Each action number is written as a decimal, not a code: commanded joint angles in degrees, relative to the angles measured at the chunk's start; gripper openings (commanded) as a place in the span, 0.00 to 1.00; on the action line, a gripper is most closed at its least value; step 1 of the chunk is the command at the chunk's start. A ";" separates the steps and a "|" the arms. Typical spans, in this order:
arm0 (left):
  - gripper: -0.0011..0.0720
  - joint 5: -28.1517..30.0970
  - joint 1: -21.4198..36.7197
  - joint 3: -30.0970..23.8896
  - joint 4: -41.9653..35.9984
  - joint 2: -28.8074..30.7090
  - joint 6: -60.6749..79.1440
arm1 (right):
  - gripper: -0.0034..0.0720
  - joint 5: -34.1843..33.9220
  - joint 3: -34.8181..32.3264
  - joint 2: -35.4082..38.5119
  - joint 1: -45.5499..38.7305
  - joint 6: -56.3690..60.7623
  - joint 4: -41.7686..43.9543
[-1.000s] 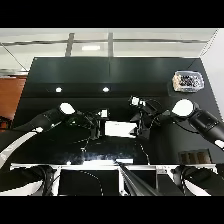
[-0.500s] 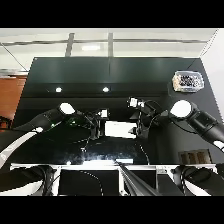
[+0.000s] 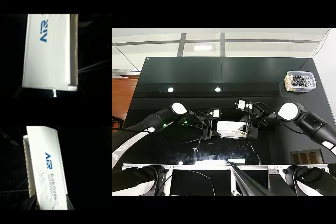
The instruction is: Fold the box and place the chain.
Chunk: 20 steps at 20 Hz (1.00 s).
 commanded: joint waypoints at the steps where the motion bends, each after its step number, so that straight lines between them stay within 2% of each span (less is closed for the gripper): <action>1: 0.56 0.00 -0.04 0.02 0.02 -0.04 0.13 | 0.60 -0.31 0.00 -0.04 0.15 0.52 0.92; 20: 0.56 0.00 -0.04 0.02 0.02 -0.04 0.13 | 0.60 -0.35 -0.85 -0.74 0.15 3.15 0.87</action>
